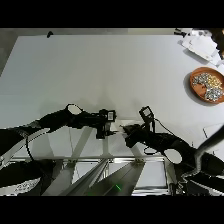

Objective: Fold the box and place the chain.

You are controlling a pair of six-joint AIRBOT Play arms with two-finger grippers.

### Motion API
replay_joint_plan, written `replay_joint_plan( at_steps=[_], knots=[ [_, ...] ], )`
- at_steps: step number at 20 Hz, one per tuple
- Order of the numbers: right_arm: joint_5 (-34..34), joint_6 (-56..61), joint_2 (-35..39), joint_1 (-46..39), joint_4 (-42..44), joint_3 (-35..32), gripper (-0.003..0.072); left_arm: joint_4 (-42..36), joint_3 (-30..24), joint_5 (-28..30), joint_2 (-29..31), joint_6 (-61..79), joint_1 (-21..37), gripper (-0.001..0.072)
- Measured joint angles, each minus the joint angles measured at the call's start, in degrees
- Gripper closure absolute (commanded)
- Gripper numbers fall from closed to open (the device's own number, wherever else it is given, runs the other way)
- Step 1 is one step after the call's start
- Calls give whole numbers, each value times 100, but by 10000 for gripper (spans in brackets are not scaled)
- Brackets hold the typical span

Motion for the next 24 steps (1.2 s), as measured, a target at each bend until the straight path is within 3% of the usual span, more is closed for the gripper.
replay_joint_plan(
  at_steps=[12, 15, 18, 24],
  knots=[
    [-603, -24, 1351, -15, -122, 0, 680, -4, 4, 9, 0, -2, 0, 431],
    [-326, -24, 1770, -219, -149, 118, 681, -2, 4, 9, 0, 7, 0, 431],
    [979, 11, 1982, -894, -190, 546, 681, 0, 4, 9, 0, 7, 0, 431],
    [4962, 688, 2090, -3117, -1014, 1591, 681, 2, 4, 7, 0, 7, 0, 431]
  ],
)
